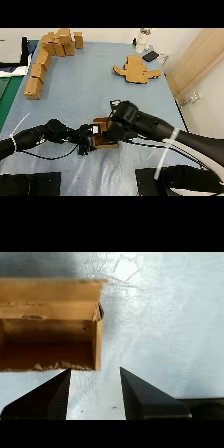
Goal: Fold the box.
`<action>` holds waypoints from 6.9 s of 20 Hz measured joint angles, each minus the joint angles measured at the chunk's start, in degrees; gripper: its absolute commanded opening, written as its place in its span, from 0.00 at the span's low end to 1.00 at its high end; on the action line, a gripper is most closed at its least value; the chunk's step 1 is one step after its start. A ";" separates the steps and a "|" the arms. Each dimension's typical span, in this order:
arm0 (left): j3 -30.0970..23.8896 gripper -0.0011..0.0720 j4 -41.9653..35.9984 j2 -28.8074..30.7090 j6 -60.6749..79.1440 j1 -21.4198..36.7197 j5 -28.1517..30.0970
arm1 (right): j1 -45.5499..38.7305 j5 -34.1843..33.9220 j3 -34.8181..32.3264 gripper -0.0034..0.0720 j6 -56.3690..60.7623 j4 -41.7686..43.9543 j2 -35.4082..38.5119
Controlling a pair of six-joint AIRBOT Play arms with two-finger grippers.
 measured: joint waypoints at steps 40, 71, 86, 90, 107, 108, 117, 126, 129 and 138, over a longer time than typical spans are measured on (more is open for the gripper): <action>0.00 0.73 0.00 0.00 -0.04 0.00 -0.04 | -8.09 49.03 -30.67 0.73 -105.63 27.19 22.67; 0.00 0.73 -0.02 0.00 -0.15 0.00 0.13 | 12.24 48.11 -31.78 0.55 -72.41 -22.93 21.29; 0.00 0.73 0.02 0.00 0.00 0.00 -0.11 | 13.20 47.28 -31.32 0.33 -69.90 -25.88 25.33; 0.00 0.73 0.00 0.00 -0.04 0.00 -0.04 | 13.27 47.15 -31.30 0.31 -68.78 -25.66 23.52; 0.00 0.73 0.02 0.00 -0.02 0.00 -0.02 | 14.51 27.32 -28.89 0.05 -40.11 -10.75 35.23; 0.00 0.73 0.02 0.00 0.00 0.00 -0.02 | 14.51 26.29 -30.82 0.05 -34.53 -6.27 36.98; 0.00 0.74 0.02 0.00 -0.02 0.00 -0.02 | 6.86 65.35 -46.12 0.05 -8.61 12.55 38.64; 0.00 0.73 0.00 0.00 -0.04 0.00 -0.02 | 0.70 71.49 -47.39 0.05 -5.18 12.85 36.00; 0.00 0.73 0.02 0.00 -0.04 0.00 -0.02 | 0.57 71.28 -47.43 0.05 -4.98 12.63 33.35; 0.00 0.73 0.00 0.00 -0.04 0.00 -0.02 | 1.44 68.50 -46.40 0.05 -5.46 11.72 31.47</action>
